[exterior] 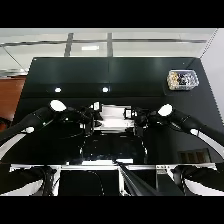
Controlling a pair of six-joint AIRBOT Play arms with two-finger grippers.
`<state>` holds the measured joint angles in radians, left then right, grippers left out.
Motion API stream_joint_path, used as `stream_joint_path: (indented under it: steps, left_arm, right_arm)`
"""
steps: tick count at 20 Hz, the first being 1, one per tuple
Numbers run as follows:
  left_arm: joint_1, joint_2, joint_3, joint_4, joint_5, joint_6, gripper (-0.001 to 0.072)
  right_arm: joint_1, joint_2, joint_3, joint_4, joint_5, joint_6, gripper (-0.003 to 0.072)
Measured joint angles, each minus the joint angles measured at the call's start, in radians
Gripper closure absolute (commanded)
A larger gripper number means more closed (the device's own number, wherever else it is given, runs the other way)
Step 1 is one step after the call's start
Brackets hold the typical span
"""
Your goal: Fold the box and place the chain.
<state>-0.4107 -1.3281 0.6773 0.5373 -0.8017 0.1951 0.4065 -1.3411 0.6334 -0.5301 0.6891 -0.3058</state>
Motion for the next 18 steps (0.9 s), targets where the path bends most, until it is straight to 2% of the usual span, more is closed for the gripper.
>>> stream_joint_path:
  steps: [1,2,3,4,5,6,7,8,9,10,11,13,18]
  left_arm:
    - [-0.001,-0.003,0.000,-0.007,0.004,0.000,0.0460]
    - [-0.003,-0.005,0.000,-0.010,0.006,0.000,0.0601]
    - [-0.006,-0.007,0.000,-0.016,0.009,0.000,0.0601]
    - [-0.012,-0.010,0.000,-0.018,0.009,0.001,0.0459]
    - [-0.018,-0.013,0.000,-0.018,0.010,0.001,0.0286]
    - [-0.024,-0.016,0.000,-0.020,0.013,0.000,0.0387]
    - [-0.030,-0.017,0.000,-0.019,0.018,0.000,0.0571]
    - [-0.035,-0.019,0.000,-0.017,0.026,0.001,0.0464]
    - [-0.038,-0.019,0.001,-0.014,0.024,0.001,0.0458]
    - [-0.041,-0.020,0.002,-0.013,0.026,-0.003,0.0614]
    - [-0.041,-0.019,0.003,-0.004,0.028,-0.005,0.0646]
    - [-0.036,-0.002,0.009,0.037,0.027,-0.043,0.0683]
    - [0.042,0.142,0.019,0.246,-0.037,-0.302,0.0684]
  right_arm:
    - [0.000,0.000,0.000,0.000,-0.002,0.000,0.0547]
    - [0.000,0.000,0.000,0.000,-0.002,0.000,0.0548]
    - [0.000,0.000,0.000,0.000,-0.002,-0.002,0.0547]
    - [0.000,0.000,0.000,-0.001,-0.001,-0.003,0.0547]
    - [0.000,0.000,0.000,-0.001,-0.001,-0.003,0.0548]
    - [0.000,0.000,0.000,-0.001,0.000,-0.002,0.0548]
    - [0.000,0.000,0.000,-0.001,0.001,-0.002,0.0547]
    - [0.000,0.000,0.000,-0.002,0.001,-0.002,0.0547]
    - [0.000,0.000,0.000,-0.002,0.001,-0.003,0.0547]
    - [0.000,0.000,0.000,-0.002,0.001,-0.002,0.0547]
    - [0.000,0.000,0.000,-0.002,0.002,-0.002,0.0547]
    - [0.000,0.000,0.000,-0.002,0.002,-0.002,0.0547]
    - [0.000,0.000,0.000,-0.003,0.002,-0.002,0.0548]
